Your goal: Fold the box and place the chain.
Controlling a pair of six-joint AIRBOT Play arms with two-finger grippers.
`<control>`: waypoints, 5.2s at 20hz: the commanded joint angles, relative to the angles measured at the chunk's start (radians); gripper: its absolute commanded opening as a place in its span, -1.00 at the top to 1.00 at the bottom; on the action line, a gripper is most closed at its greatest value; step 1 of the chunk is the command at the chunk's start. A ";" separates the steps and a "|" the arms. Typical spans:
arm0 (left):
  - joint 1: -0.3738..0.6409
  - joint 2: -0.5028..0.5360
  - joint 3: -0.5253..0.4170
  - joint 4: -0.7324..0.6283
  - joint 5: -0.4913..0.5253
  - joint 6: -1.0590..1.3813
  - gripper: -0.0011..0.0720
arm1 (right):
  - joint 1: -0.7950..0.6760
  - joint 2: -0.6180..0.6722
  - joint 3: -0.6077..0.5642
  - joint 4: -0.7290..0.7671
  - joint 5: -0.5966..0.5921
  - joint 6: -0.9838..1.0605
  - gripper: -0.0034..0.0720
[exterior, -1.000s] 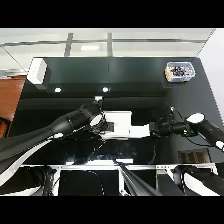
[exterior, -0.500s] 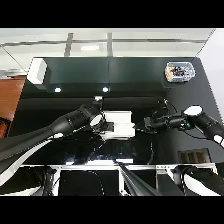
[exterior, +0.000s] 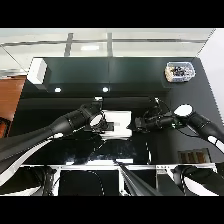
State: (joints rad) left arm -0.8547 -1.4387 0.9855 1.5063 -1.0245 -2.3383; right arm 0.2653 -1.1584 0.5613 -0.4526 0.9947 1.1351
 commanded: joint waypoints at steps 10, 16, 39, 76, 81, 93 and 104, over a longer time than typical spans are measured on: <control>0.001 -0.001 0.001 0.000 0.000 0.000 0.90 | 0.201 0.000 0.106 -0.377 -0.138 0.433 -0.19; 0.001 -0.001 0.001 0.000 0.001 0.000 0.90 | 0.369 -0.077 0.233 -0.740 -0.098 0.827 -0.19; 0.001 -0.001 0.001 0.000 -0.005 0.000 0.90 | 0.534 -0.244 0.433 -1.043 0.135 1.187 0.44; 0.001 -0.001 0.001 0.000 -0.005 0.000 0.90 | 0.448 0.048 0.562 -1.287 0.329 0.896 0.13; 0.001 -0.001 0.001 0.000 -0.004 0.000 0.90 | 0.190 0.070 0.509 -1.735 -0.045 0.899 0.12; 0.001 -0.002 0.000 0.000 -0.005 0.000 0.90 | -0.385 -0.622 1.097 -1.192 -0.212 0.853 -1.00; 0.001 -0.002 0.000 0.000 -0.005 0.000 0.90 | -0.441 -0.983 1.487 -1.147 0.098 0.818 -0.54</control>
State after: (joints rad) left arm -0.8543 -1.4399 0.9859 1.5063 -1.0290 -2.3379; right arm -0.1585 -2.1017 2.0186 -1.6100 1.0546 1.9541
